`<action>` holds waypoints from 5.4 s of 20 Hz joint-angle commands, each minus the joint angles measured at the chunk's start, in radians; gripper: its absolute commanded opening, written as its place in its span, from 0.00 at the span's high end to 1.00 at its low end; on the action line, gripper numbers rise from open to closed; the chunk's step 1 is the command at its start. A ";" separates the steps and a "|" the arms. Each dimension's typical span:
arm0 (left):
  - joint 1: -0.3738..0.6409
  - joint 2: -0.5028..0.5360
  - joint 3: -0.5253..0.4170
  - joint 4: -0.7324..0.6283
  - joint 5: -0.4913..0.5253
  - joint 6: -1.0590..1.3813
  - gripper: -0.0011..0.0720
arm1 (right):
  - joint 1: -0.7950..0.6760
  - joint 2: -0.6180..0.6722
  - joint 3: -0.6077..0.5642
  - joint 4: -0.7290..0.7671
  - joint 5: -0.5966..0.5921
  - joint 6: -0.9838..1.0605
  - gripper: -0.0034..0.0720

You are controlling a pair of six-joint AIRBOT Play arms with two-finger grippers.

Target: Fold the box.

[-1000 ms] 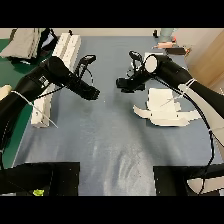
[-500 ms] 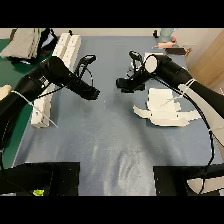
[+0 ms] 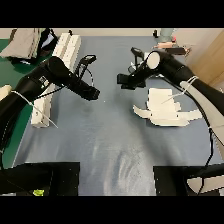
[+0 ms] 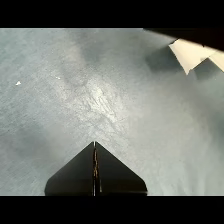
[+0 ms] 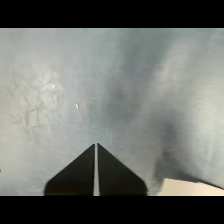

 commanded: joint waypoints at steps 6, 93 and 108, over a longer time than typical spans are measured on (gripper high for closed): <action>0.000 0.000 0.000 0.001 0.000 0.000 0.96 | -0.371 0.056 0.196 -0.526 0.668 -0.051 0.47; 0.153 -0.450 0.025 -0.512 -0.225 0.409 0.24 | -0.243 0.784 -1.096 0.491 -0.101 -0.695 0.95; 0.096 -0.453 0.027 -0.520 -0.377 0.551 0.96 | -0.243 0.783 -1.096 0.472 -0.075 -0.695 0.95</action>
